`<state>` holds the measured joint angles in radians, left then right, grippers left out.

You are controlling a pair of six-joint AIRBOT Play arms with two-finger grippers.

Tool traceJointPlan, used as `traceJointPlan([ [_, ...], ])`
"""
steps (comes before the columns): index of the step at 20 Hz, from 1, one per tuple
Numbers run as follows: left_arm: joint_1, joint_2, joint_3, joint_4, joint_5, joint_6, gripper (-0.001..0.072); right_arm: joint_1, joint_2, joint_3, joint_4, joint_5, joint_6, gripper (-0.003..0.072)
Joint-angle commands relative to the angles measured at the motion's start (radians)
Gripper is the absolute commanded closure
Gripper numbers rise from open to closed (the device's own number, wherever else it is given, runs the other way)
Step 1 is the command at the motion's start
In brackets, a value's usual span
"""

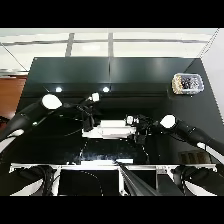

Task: Fold the box and place the chain.

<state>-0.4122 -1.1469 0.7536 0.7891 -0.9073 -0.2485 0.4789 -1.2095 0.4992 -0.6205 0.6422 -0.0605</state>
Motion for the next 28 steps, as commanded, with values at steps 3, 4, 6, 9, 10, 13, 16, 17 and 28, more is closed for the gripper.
traceJointPlan([
  [3, 0.071, 0.146, -0.009, 0.211, -0.267, -0.465, 0.0681, 0.001, 0.0, 0.0, 0.004, 0.001, 0.0, 0.0247],
  [4, 0.063, 0.142, -0.029, 0.146, -0.314, -0.511, 0.068, 0.001, 0.0, 0.0, 0.007, 0.001, 0.0, 0.0247],
  [6, 0.016, 0.128, -0.105, -0.035, -0.347, -0.529, 0.0681, 0.001, 0.0, 0.0, 0.023, 0.0, 0.0, 0.0247],
  [9, -0.116, 0.089, -0.217, -0.316, -0.177, -0.385, 0.0681, 0.001, 0.0, 0.0, 0.026, 0.001, 0.001, 0.0247],
  [10, -0.155, 0.082, -0.234, -0.403, -0.05, -0.305, 0.0681, 0.001, 0.0, 0.0, 0.026, 0.001, 0.003, 0.0247],
  [13, -0.181, 0.081, -0.237, -0.697, 0.414, -0.131, 0.068, 0.001, 0.0, 0.0, 0.026, 0.006, 0.016, 0.0247],
  [16, -0.17, 0.053, -0.227, -0.749, 0.688, -0.065, 0.0681, 0.001, 0.0, 0.0, 0.026, 0.006, 0.016, 0.0247],
  [17, -0.162, 0.027, -0.217, -0.689, 0.645, -0.066, 0.0681, 0.001, 0.0, 0.0, 0.026, 0.006, 0.016, 0.0247],
  [28, -0.153, -0.197, -0.014, -0.031, 0.245, -0.413, 0.0681, 0.001, 0.0, 0.0, 0.026, 0.005, 0.016, 0.0247],
])
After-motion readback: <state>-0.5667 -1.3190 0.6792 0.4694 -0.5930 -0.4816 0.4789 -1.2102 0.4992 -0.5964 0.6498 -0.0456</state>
